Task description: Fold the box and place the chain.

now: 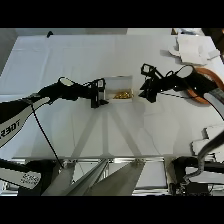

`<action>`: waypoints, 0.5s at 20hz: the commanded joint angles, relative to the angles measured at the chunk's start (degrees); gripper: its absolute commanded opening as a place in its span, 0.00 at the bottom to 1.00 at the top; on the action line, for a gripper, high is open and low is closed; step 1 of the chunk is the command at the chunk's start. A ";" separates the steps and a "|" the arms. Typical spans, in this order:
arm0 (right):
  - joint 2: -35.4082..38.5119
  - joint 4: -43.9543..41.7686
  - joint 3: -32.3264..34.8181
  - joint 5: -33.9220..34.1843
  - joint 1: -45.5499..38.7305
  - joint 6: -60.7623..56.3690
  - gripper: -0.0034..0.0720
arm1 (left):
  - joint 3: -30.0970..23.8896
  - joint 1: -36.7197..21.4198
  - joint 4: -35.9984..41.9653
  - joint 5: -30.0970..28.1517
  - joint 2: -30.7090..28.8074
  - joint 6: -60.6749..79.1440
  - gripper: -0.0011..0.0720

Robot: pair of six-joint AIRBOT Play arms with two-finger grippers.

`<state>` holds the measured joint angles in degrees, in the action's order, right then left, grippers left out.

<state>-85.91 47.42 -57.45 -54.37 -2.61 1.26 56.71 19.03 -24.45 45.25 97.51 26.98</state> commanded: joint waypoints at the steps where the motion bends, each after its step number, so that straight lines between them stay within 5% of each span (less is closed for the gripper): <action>1: -4.09 0.20 0.02 0.00 1.68 5.53 0.51 | -0.02 0.00 0.00 -0.02 0.02 0.00 0.37; 6: -5.11 -0.11 0.02 3.72 3.39 8.11 0.49 | -0.02 0.00 0.00 -0.02 0.02 0.00 0.37; 10: -5.11 -1.60 0.02 5.95 3.50 8.11 0.36 | -0.02 0.00 0.00 -0.02 0.02 0.00 0.37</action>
<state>-90.78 46.78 -57.47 -50.15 0.58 8.73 56.71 19.03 -24.45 45.23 97.51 26.98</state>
